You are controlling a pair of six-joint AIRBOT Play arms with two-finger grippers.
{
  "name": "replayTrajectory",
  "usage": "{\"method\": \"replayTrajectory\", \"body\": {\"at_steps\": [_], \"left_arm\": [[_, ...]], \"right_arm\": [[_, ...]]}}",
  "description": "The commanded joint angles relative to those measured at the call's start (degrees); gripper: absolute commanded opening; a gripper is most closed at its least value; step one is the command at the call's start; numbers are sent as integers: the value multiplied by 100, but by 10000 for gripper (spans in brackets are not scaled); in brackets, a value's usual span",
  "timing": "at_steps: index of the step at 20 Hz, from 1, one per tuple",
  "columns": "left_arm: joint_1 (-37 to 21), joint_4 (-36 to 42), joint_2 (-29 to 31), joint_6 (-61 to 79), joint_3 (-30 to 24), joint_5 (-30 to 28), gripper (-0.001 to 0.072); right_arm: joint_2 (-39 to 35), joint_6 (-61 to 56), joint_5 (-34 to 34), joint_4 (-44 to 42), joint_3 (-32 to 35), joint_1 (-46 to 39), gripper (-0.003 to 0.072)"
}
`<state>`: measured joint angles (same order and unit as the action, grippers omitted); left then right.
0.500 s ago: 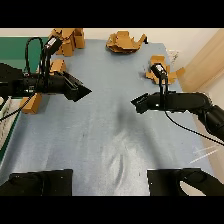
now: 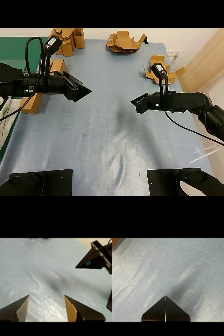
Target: Fold the box.
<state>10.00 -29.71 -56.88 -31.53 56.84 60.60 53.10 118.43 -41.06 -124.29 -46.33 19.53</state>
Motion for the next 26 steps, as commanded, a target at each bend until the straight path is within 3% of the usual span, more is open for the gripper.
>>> {"method": "replayTrajectory", "body": {"at_steps": [1,6,7,8,9,13,16,17,19,22,26], "left_arm": [[2,-2,2,2,2,0,686],[2,0,2,0,2,-11,686],[2,2,2,0,2,-17,686],[2,2,2,0,2,-9,686],[2,0,2,4,2,-22,686],[0,17,0,2,2,-310,686],[2,17,0,2,2,-337,685],[2,17,0,4,2,-372,686],[2,17,2,4,4,-442,685],[0,0,0,2,2,-557,685],[0,-118,0,4,2,-769,685]], "right_arm": [[4,-35,-4,-26,-2,-2,2],[2,-614,-422,-22,-35,-4,18],[4,-841,-494,-20,-118,-22,160],[2,-1058,-566,-22,-238,-79,352],[4,-1322,-691,-17,-444,-184,457],[22,-1989,-1338,815,-1908,-1005,458],[527,-2500,-2396,1318,-3287,-2396,458],[844,-2505,-2422,1329,-3641,-2946,451],[1569,-2507,-1840,1187,-4061,-3823,447],[2931,-2500,-616,293,-4638,-4623,446],[4922,-2293,-608,-210,-6133,-4846,448]]}}
